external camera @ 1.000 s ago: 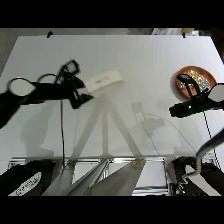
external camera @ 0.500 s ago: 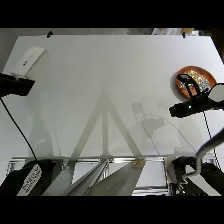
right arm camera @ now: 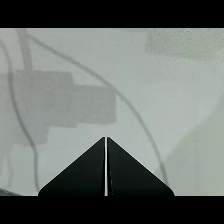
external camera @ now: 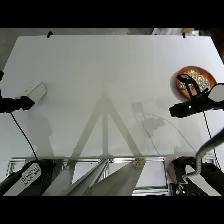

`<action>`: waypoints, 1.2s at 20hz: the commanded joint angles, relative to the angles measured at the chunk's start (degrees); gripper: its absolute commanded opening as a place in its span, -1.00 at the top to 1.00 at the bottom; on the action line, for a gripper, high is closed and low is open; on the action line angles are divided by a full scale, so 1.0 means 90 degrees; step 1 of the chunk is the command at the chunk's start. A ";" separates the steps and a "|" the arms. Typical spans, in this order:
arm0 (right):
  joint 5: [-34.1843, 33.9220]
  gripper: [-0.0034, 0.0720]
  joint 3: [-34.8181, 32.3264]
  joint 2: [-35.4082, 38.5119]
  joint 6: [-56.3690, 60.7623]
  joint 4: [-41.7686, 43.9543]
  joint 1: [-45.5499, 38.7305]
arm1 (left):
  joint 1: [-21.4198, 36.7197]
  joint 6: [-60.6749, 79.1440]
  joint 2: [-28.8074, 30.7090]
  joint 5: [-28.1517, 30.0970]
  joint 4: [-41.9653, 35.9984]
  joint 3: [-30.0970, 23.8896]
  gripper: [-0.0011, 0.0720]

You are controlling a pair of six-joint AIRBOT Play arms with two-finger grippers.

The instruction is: Fold the box and place the chain.

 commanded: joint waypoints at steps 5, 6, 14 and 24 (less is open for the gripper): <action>0.0000 0.87 0.0005 0.0005 0.0002 -0.0002 -0.0002 | 0.0051 -0.0049 -0.0296 -0.0542 0.0369 -0.0090 -0.15; 0.0000 0.87 0.0005 0.0005 0.0002 0.0000 -0.0002 | 0.0051 -0.0109 -0.0296 -0.0665 0.0481 -0.0090 -0.53; 0.0000 0.87 0.0005 0.0005 0.0002 0.0000 -0.0002 | 0.0032 -0.0476 0.0136 -0.0857 0.1406 -0.0090 -0.93; 0.0000 0.87 0.0005 0.0005 0.0002 0.0000 -0.0002 | -0.1292 -0.0794 0.3322 -0.1039 0.1433 -0.0090 -0.92</action>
